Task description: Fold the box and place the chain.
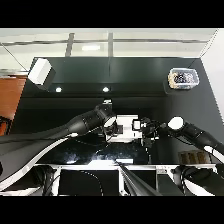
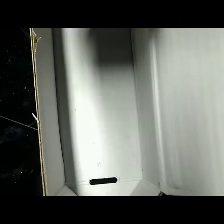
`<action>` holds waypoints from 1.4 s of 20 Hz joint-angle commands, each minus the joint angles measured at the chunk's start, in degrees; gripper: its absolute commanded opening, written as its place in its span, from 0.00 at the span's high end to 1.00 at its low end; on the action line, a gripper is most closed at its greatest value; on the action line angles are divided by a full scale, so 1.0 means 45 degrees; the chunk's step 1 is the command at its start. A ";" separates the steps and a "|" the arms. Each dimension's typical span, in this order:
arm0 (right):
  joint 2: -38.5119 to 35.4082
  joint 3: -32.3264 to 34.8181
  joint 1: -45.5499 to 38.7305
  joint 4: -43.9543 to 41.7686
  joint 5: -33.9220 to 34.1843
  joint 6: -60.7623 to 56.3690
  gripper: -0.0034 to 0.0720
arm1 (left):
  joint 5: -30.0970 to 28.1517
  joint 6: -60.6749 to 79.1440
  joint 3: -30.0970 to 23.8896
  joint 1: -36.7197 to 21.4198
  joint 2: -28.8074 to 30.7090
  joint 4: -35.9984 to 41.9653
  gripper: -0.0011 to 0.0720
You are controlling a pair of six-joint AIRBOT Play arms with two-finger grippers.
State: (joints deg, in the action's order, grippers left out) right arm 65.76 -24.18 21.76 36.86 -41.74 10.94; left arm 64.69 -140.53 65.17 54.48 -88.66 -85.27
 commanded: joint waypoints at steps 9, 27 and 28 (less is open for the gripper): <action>-0.0136 -0.0015 0.0005 0.0209 -0.0121 -0.0544 0.11 | 0.0126 0.0442 0.0034 -0.0078 0.0005 -0.0272 0.95; -0.2011 -0.0612 0.0194 0.1409 -0.1287 -0.4061 0.89 | -0.0602 0.1141 0.0034 -0.0228 0.0005 -0.0267 0.95; -0.1991 -0.0612 0.0194 0.1331 -0.1224 -0.4061 0.89 | -0.0602 0.1141 0.0034 -0.0228 0.0005 -0.0257 0.95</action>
